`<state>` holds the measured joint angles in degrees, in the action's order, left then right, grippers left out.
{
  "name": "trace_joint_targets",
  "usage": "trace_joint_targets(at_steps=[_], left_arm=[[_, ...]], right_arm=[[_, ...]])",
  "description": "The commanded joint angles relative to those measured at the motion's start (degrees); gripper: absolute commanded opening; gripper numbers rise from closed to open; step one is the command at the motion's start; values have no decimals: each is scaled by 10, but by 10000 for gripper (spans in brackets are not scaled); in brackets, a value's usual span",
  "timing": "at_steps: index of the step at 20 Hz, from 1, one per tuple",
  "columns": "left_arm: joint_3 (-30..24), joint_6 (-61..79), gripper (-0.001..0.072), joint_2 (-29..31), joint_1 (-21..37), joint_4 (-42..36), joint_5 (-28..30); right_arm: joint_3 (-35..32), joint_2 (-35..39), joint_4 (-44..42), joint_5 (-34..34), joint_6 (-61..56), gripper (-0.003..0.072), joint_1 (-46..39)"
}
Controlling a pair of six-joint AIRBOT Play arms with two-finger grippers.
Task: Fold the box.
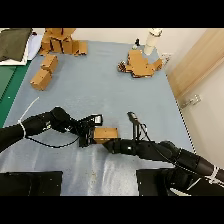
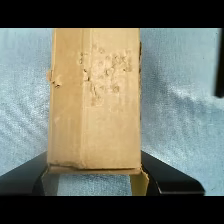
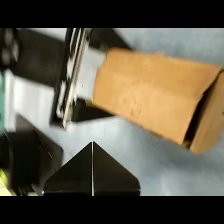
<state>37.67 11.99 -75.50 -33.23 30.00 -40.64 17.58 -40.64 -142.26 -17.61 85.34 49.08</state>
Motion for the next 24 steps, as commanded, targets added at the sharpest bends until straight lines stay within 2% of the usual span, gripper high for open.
trace_joint_targets(at_steps=[1,10,19,21,24], left_arm=[[0,0,455,0,0,0,0],[0,0,455,0,0,0,0],[0,0,455,0,0,0,0],[0,0,455,0,0,0,0],[0,0,455,0,0,0,0]], right_arm=[[-16,-5,-56,151,-45,1,14],[-16,-71,-51,148,-45,1,21],[-16,-100,-41,137,-44,1,21],[-15,-86,-22,141,-43,1,21],[-10,-15,30,140,-43,0,20]])
